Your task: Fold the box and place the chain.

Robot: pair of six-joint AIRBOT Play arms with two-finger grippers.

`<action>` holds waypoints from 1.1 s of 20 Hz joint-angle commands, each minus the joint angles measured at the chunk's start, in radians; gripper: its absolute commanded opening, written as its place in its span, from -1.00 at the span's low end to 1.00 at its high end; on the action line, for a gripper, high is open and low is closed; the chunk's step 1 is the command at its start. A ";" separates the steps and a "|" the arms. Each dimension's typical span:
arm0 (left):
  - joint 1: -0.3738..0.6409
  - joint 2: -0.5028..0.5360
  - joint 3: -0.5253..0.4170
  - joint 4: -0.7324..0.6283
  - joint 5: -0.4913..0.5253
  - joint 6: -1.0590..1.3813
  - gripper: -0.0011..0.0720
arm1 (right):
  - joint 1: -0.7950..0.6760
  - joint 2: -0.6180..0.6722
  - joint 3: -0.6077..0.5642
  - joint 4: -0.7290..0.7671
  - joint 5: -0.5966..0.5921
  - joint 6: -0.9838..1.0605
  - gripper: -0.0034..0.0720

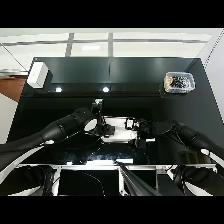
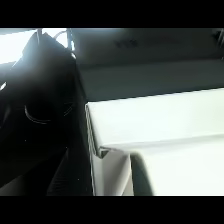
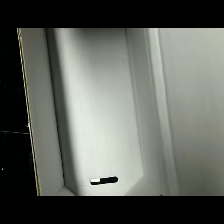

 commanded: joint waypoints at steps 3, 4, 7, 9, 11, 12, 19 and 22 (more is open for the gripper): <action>-0.021 -0.023 0.019 0.013 -0.007 -0.057 0.08 | 0.001 0.000 0.000 0.000 0.000 0.000 0.53; -0.024 -0.032 0.025 0.021 -0.005 -0.063 0.08 | 0.001 0.000 0.000 0.000 0.000 0.000 0.53; -0.033 -0.066 0.052 0.033 -0.004 -0.069 0.08 | 0.001 0.000 0.000 0.000 0.000 0.000 0.53; -0.032 -0.075 0.062 0.034 -0.001 -0.069 0.08 | 0.001 0.000 0.000 0.000 0.000 0.000 0.53; -0.031 -0.075 0.062 0.039 -0.003 -0.077 0.02 | 0.001 0.000 0.000 0.000 0.000 0.000 0.53; -0.031 -0.075 0.062 0.038 -0.004 -0.079 -0.05 | 0.001 0.000 0.000 0.000 0.000 0.000 0.53; -0.026 -0.086 0.063 0.053 -0.059 -0.106 -0.22 | 0.008 0.000 0.000 -0.001 0.002 0.000 0.53; -0.026 -0.092 0.063 0.053 -0.061 -0.106 -0.22 | 0.008 0.000 0.000 0.000 0.005 0.000 0.53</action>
